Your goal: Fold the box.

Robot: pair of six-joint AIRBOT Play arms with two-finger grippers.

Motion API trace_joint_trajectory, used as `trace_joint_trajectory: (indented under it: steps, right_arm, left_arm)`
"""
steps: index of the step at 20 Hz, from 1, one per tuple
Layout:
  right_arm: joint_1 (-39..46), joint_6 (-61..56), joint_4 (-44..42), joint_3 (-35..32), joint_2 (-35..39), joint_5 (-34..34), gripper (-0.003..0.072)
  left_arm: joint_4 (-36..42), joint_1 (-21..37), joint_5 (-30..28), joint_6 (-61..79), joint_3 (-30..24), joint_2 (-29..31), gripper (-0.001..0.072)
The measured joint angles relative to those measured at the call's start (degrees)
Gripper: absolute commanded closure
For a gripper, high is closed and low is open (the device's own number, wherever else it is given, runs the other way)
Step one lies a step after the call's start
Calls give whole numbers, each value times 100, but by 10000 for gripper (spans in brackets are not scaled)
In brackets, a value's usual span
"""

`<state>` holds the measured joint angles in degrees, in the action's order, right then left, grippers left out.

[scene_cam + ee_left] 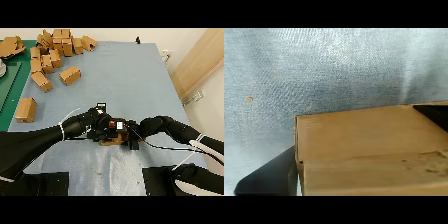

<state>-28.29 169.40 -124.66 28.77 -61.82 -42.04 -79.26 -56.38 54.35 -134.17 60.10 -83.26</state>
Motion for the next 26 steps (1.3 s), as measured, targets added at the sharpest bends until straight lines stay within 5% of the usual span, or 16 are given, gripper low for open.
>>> trace_joint_trajectory:
  steps: [10, 11, 12, 26]
  right_arm:
    - [4, -9, 2, 0, 4, 0, 178]
    - [4, -2, 4, 0, 4, 4, 178]
    - [4, -2, 0, 0, 4, 7, 178]
    - [-4, 0, -11, 0, 0, -9, 178]
  left_arm:
    - [-42, 7, 52, -33, 31, -31, 664]
    - [-35, 7, 46, -17, 46, -31, 340]
    - [20, 4, -46, -13, 70, -31, 156]
    - [-157, 107, 529, -22, 192, 133, 160]
